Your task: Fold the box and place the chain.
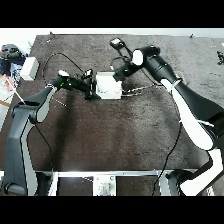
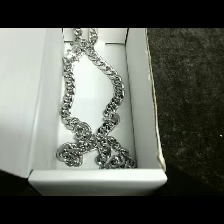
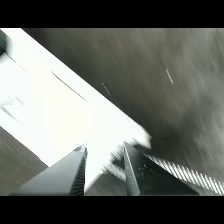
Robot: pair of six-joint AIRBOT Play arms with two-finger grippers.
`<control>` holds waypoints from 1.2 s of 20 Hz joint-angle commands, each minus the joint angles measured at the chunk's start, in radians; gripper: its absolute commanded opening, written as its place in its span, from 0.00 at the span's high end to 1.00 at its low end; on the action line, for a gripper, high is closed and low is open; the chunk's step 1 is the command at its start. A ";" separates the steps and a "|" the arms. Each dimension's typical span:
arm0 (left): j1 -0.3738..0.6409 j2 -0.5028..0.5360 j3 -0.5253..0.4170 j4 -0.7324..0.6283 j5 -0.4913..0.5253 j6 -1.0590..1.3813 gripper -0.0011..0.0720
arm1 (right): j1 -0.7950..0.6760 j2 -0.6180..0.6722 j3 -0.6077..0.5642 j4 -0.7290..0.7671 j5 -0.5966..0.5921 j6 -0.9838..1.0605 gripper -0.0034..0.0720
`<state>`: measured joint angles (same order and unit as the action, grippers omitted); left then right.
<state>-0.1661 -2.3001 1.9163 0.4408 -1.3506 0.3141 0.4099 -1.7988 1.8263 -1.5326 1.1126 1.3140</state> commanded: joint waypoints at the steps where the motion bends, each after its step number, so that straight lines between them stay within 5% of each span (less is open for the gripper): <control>1: 0.001 0.000 0.000 0.000 0.000 0.000 0.53 | -0.126 -0.007 -0.082 0.081 0.079 -0.122 0.60; 5: 0.001 0.000 0.000 0.000 0.000 0.000 0.53 | -0.239 -0.048 -0.148 0.213 0.016 -0.280 0.60; 12: 0.001 0.000 0.000 0.000 0.000 0.000 0.52 | -0.276 -0.116 -0.148 0.220 0.015 -0.563 0.60; 18: 0.001 0.000 0.000 0.000 0.000 0.000 0.52 | -0.272 -0.145 -0.150 0.191 0.005 -0.610 0.60; 19: 0.001 0.000 0.000 0.000 0.000 0.000 0.53 | -0.270 -0.155 -0.150 0.189 0.008 -0.634 0.62; 20: 0.001 0.000 0.000 0.000 0.000 0.000 0.53 | -0.269 -0.162 -0.150 0.190 0.008 -0.649 0.83; 21: 0.001 0.000 0.000 0.000 0.000 0.000 0.53 | -0.267 -0.164 -0.150 0.190 0.008 -0.653 0.94; 24: 0.001 0.000 0.000 0.000 0.000 0.000 0.52 | -0.246 -0.110 -0.147 0.238 0.028 -0.653 0.94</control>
<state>-0.1661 -2.2997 1.9163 0.4408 -1.3506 0.3138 0.1486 -1.9381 1.6775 -1.3376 1.1183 0.6819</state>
